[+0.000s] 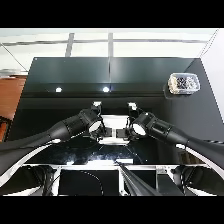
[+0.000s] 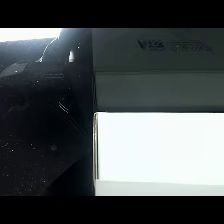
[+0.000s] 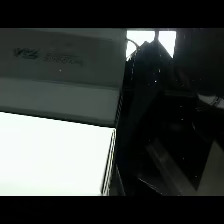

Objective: Fold the box and place the chain.

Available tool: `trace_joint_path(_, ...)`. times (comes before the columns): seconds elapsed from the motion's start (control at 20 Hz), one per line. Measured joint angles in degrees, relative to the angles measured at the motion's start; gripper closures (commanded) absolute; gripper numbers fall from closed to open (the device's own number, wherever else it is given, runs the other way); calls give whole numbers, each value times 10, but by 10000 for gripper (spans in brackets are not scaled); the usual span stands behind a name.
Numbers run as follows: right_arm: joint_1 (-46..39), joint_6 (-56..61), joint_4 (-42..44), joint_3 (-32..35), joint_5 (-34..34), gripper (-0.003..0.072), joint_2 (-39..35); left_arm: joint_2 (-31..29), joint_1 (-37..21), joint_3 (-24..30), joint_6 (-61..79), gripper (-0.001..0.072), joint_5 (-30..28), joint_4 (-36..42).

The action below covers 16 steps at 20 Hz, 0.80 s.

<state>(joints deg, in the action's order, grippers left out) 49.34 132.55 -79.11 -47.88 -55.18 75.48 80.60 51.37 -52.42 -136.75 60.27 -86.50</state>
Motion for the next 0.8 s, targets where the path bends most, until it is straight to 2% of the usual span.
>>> trace_joint_path(0.1,0,7,0,0,0,512,2,0,0,0,0,683,0,0)
trace_joint_path(0.15,0,10,0,0,1,594,4,0,0,0,0,683,0,0)
trace_joint_path(0.25,0,19,0,0,1,677,6,0,0,0,0,683,0,0)
trace_joint_path(0.3,0,21,0,0,1,678,7,0,0,0,0,683,0,0)
trace_joint_path(0.55,0,24,0,-1,0,659,8,0,0,0,0,683,0,0)
trace_joint_path(0.6,0,25,0,-1,0,541,8,0,0,0,0,683,0,0)
trace_joint_path(0.65,0,25,1,0,0,515,9,0,0,0,0,683,0,0)
trace_joint_path(0.8,0,26,1,0,-2,516,9,0,0,0,0,683,0,0)
